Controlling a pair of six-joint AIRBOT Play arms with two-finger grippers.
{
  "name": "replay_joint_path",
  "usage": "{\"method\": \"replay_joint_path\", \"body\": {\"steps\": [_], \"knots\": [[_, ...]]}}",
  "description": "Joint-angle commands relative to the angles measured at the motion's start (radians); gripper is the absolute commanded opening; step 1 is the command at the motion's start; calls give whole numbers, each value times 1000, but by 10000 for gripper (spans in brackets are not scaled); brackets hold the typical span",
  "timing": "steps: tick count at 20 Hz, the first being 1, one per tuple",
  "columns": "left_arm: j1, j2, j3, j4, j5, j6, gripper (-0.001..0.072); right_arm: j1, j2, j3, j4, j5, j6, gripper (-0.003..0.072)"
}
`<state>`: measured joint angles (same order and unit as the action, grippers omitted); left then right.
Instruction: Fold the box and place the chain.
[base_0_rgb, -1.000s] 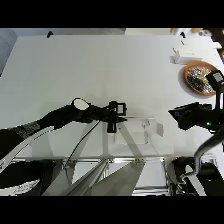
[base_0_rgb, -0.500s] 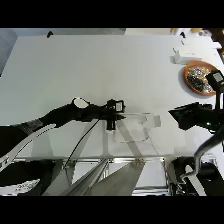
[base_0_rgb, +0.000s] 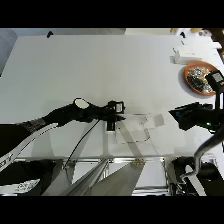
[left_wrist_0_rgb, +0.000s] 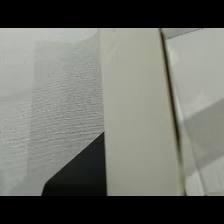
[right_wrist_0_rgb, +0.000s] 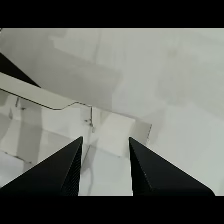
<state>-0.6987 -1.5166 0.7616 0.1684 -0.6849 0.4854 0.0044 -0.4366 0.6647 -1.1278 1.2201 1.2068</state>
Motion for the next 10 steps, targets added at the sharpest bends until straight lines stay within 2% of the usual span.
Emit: {"method": "replay_joint_path", "body": {"steps": [1, 6, 10], "knots": [[1, -1, 1, 0, 6, 43, 3, 1, 0, 0, 0, 0, -5, 320], [2, -18, 64, 9, 9, 49, 3, 1, 0, 0, 0, 0, -5, 320], [2, -87, 171, 62, -79, 3, 3, 1, 0, 0, 0, 0, -5, 320]]}}
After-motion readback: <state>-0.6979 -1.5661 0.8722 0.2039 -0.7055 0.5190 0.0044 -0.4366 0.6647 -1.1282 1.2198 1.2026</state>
